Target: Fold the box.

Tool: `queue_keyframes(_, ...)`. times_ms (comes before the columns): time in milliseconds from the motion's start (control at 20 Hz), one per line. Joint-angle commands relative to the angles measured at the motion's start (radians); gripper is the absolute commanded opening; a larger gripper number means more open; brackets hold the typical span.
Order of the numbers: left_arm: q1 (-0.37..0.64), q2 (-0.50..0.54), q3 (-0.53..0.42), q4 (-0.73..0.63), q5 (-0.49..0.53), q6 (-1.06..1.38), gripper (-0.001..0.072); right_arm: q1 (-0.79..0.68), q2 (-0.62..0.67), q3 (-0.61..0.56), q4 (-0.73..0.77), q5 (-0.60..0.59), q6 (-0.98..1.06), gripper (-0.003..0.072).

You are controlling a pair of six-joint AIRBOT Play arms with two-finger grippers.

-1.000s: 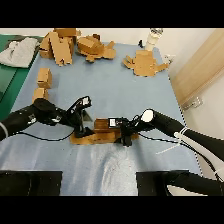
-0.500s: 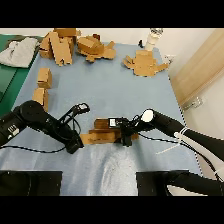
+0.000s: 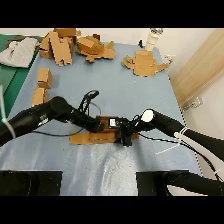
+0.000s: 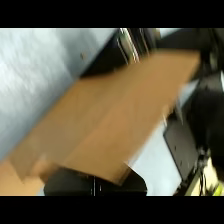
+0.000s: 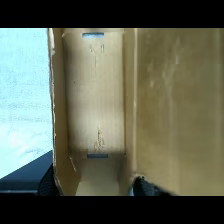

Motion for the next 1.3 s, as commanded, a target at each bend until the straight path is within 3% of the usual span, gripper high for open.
queue_keyframes(0,0.022,-0.119,0.1,-0.019,0.081,-0.061,0.0011,0.0,-0.001,0.0,0.002,0.001,0.0,0.044)
queue_keyframes(250,0.089,-0.165,0.106,0.013,0.046,-0.109,0.0011,0.0,-0.001,0.0,0.002,0.0,0.0,0.044)
queue_keyframes(900,0.09,-0.26,0.107,-0.001,-0.001,-0.138,0.0011,0.0,-0.001,0.0,0.002,0.0,0.0,0.044)
queue_keyframes(1000,0.11,-0.236,0.126,-0.01,0.006,-0.066,0.0011,0.0,-0.001,0.0,0.001,0.0,0.0,0.044)
queue_keyframes(1150,0.204,-0.122,0.154,-0.023,-0.01,0.107,0.0011,0.0,-0.001,0.0,0.001,0.0,0.0,0.044)
queue_keyframes(1250,0.295,-0.053,0.151,-0.021,-0.147,0.288,0.0011,0.0,-0.001,0.0,0.001,0.0,0.0,0.044)
